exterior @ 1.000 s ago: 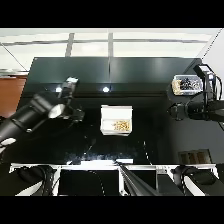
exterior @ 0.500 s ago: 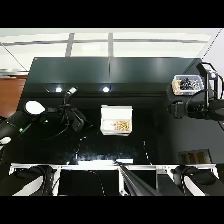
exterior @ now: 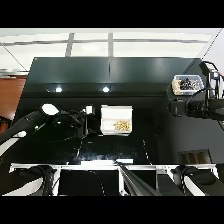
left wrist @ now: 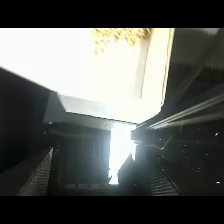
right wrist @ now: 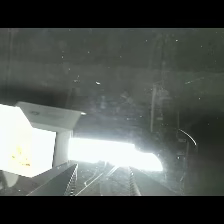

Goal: Fold the box and place the chain.

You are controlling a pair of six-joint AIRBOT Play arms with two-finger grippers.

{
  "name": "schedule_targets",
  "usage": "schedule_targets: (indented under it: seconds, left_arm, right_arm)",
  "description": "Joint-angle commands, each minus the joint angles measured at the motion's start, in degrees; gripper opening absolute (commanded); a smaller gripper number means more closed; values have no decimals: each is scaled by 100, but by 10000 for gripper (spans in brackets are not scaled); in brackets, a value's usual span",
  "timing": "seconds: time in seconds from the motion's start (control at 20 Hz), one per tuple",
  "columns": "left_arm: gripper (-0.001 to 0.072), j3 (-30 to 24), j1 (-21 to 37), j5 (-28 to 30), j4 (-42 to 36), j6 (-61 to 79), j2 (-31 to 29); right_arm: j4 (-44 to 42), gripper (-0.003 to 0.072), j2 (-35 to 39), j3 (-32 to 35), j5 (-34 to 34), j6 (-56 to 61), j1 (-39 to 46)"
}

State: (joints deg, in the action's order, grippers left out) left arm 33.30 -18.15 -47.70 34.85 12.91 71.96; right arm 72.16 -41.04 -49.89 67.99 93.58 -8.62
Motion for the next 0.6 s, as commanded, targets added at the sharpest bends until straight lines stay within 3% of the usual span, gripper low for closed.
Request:
schedule_targets:
  seconds: [0.0, 0.55]
  left_arm:
    - [718, 107, -140, -42, -348, 623, 328]
    - [717, 433, -758, 96, -389, 444, 599]
  right_arm:
    - [-15, 389, 4, 4, -13, 74, 4]
    - [-184, 389, 4, 4, -9, 74, 4]
